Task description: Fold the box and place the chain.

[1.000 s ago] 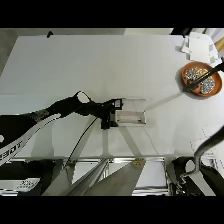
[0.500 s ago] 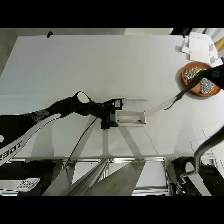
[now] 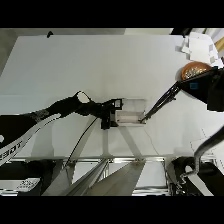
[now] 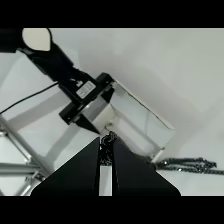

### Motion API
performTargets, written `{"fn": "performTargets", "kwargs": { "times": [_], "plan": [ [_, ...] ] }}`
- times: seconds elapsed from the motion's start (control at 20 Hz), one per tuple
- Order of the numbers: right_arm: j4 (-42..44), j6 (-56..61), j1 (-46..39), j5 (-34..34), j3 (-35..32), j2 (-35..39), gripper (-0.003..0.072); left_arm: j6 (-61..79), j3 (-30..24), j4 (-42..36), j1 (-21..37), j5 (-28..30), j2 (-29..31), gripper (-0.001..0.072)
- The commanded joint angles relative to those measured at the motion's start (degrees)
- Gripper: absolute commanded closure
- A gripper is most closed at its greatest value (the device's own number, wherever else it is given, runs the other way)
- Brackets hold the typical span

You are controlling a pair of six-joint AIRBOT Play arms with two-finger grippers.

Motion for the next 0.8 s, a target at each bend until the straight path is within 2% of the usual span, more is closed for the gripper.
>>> {"fn": "performTargets", "kwargs": {
  "times": [0.0,0.3,0.55,0.65,0.75],
  "plan": [
    [0.09,0.20,3.96,-1.84,-0.02,0.02,0.0674,0.02,0.02,0.00,0.04,0.00,0.04,0.0701],
    [-0.81,0.13,10.86,-9.09,-3.98,-0.74,0.0674,0.02,0.02,0.00,0.04,0.00,0.04,0.0701],
    [-1.29,-0.07,11.96,-9.25,-9.25,-2.84,0.0674,0.02,0.02,0.00,0.07,0.00,0.04,0.0701],
    [-1.20,-0.07,11.96,-10.43,-12.61,-3.41,0.0674,0.02,0.02,0.00,0.07,0.00,0.04,0.0701],
    [-0.57,-0.07,11.96,-14.88,-17.62,-3.61,0.0676,0.02,0.02,0.00,0.04,0.00,0.04,0.0701]
  ]
}}
